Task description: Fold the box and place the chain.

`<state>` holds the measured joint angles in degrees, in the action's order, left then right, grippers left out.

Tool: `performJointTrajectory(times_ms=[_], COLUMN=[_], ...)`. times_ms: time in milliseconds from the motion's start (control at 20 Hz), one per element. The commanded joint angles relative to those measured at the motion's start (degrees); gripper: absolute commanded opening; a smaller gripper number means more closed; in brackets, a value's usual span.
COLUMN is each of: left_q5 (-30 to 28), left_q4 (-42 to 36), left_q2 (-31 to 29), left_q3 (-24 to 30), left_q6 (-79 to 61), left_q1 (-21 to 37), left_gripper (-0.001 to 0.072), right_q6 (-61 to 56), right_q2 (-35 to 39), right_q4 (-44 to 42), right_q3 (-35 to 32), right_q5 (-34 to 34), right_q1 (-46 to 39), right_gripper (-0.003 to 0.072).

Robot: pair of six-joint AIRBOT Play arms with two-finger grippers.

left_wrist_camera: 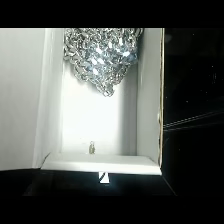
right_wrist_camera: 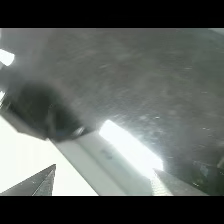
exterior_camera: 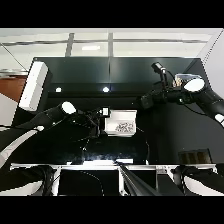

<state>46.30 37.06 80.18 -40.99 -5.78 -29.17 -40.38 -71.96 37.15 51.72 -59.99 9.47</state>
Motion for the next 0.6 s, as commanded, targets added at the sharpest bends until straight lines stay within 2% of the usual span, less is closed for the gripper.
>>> performJointTrajectory(times_ms=[0, 100, 300, 550], left_q5=[0.26, 0.26, 0.24, 0.26], left_q4=[0.02, 0.0, 0.02, 0.02], left_q2=[0.04, 0.04, 0.04, 0.11], left_q3=[0.02, 0.02, 0.02, 0.02], left_q6=[0.02, 0.02, 0.02, 0.02], left_q1=[-0.02, -0.02, -0.04, -0.04], left_gripper=[0.0371, 0.0371, 0.0371, 0.0371], right_q6=[12.96, 17.38, 19.82, 19.78], right_q2=[-1.75, -1.75, -1.75, -0.37], right_q4=[-2.58, 0.5, 9.09, 10.71], right_q3=[0.5, 0.39, 0.35, 0.37], right_q5=[-9.4, -10.91, -9.64, -7.87], right_q1=[1.07, 3.28, 7.67, 9.35], right_gripper=[0.0707, 0.0707, 0.0707, 0.0706])
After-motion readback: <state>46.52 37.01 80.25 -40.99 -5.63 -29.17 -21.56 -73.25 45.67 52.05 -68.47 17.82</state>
